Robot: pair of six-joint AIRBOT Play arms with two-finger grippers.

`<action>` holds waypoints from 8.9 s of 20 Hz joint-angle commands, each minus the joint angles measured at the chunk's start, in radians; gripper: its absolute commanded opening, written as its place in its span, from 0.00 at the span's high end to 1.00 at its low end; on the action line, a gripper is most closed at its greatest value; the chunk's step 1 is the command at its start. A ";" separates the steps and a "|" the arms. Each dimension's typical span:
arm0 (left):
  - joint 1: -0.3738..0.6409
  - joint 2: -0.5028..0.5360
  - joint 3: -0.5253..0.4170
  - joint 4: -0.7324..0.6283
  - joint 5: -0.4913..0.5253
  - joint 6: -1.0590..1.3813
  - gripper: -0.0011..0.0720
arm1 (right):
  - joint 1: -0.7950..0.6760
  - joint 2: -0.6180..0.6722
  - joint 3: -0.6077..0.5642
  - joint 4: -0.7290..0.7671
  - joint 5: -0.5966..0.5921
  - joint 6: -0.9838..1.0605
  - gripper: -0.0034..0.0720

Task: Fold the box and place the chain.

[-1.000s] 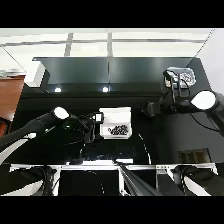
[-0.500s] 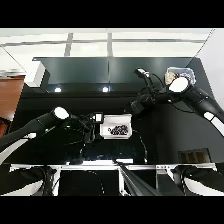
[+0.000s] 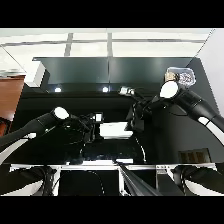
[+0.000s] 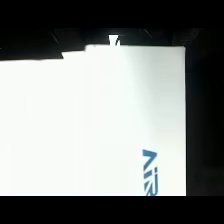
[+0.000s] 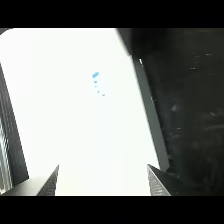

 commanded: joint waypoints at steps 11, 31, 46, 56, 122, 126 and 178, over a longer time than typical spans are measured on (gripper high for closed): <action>-0.001 0.000 0.001 0.000 0.000 0.000 0.50 | 0.061 -0.001 -0.003 -0.077 -0.083 -0.068 0.11; -0.001 0.000 0.001 0.000 -0.005 0.000 0.50 | -0.072 0.143 -0.163 0.265 -0.198 -0.103 0.00; -0.001 0.000 0.001 0.000 -0.005 0.000 0.50 | 0.093 0.142 -0.245 0.130 -0.304 -0.285 0.00; -0.001 0.000 0.001 0.000 -0.005 0.000 0.50 | 0.137 0.132 -0.245 -0.025 -0.377 -0.217 0.00; -0.001 0.000 0.001 0.000 -0.005 0.000 0.50 | 0.134 0.051 -0.175 0.042 -0.311 -0.108 0.30; -0.001 0.000 0.001 0.000 -0.005 0.000 0.50 | 0.133 0.051 -0.175 0.042 -0.312 -0.108 0.30; 0.000 0.013 0.052 0.030 -0.006 -0.108 0.02 | -0.433 0.266 -0.223 0.256 0.153 0.478 0.94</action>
